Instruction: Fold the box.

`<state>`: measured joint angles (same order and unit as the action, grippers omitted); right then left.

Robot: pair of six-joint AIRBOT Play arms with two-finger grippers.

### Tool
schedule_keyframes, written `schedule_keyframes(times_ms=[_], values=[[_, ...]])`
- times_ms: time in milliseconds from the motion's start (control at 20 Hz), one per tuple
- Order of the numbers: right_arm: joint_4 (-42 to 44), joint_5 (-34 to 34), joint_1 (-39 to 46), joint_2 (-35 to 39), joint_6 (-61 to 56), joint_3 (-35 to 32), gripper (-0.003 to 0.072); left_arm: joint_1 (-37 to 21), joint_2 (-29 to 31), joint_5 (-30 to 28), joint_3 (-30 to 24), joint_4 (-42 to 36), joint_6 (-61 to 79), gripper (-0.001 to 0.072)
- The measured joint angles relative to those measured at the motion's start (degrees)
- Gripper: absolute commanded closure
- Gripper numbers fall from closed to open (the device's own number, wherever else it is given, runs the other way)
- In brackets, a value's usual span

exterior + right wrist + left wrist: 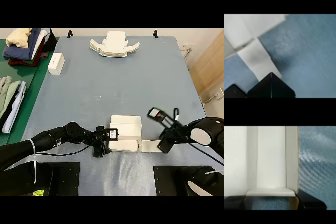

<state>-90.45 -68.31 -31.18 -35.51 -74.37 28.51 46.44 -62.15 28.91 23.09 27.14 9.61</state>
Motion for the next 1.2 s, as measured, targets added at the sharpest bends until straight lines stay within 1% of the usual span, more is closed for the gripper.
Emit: schedule_keyframes(times_ms=[100,150,250,400,550,650,750,1000,1200], values=[[-6.3,-3.4,5.3,0.2,-13.2,0.4,0.0684,0.0,0.0,0.0,0.0,0.0,0.0,0.0327],[-6.5,-4.2,8.9,-0.2,-18.3,0.1,0.0684,0.0,0.0,0.0,0.0,0.0,0.0,0.0327],[-2.0,-3.8,15.4,-2.0,-22.9,-0.9,0.0684,0.0,0.0,0.0,0.0,0.0,0.0,0.0327],[7.8,-0.7,22.2,-6.6,-22.6,-2.9,0.0684,0.0,0.0,0.1,0.0,0.0,0.0,0.0327],[13.7,1.3,24.9,-11.2,-20.0,-4.0,0.0684,0.0,0.0,0.1,0.0,0.0,0.0,0.0327],[17.4,1.5,25.7,-12.4,-17.8,-4.3,0.0684,0.0,0.0,0.2,0.0,0.0,0.0,0.0327],[20.0,0.6,26.1,-11.9,-16.3,-4.5,0.0684,0.0,0.0,0.2,0.0,0.0,0.0,0.0327],[24.1,-4.5,26.5,-6.4,-14.7,-4.6,0.0684,0.0,0.0,0.2,0.0,0.0,0.0,0.0327],[26.5,-4.5,26.5,-4.4,-14.0,-6.3,0.0682,0.0,0.0,0.2,0.0,0.0,0.0,0.0327]])
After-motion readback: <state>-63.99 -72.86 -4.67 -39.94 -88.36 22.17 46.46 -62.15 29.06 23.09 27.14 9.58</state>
